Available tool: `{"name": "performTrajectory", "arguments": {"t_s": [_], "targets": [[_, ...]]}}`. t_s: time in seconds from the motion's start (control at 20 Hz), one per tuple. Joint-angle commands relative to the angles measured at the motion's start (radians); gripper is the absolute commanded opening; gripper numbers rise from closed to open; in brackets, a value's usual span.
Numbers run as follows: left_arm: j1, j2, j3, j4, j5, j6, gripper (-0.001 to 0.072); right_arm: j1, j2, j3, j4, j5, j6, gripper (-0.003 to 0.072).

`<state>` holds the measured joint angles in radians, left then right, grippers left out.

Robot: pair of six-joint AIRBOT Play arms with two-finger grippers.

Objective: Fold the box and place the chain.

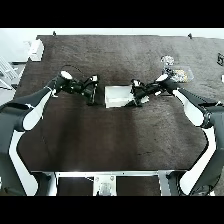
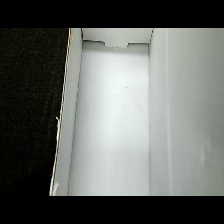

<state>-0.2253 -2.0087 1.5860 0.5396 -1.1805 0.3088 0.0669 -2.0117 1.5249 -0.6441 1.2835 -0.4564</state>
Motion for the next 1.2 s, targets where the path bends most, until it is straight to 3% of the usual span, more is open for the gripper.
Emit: {"name": "performTrajectory", "arguments": {"t_s": [0.0,0.8,1.15], "targets": [[-0.005,-0.010,0.000,-0.008,0.010,0.002,0.0720,0.001,0.000,0.000,0.000,0.000,0.000,0.0537],[-0.047,-0.020,0.000,-0.047,-0.016,-0.098,0.0720,0.001,0.000,0.000,0.000,0.000,0.000,0.0537],[-0.075,-0.030,0.000,-0.015,0.201,-0.040,0.0720,0.001,0.000,0.000,0.000,0.000,0.000,0.0537]]}}
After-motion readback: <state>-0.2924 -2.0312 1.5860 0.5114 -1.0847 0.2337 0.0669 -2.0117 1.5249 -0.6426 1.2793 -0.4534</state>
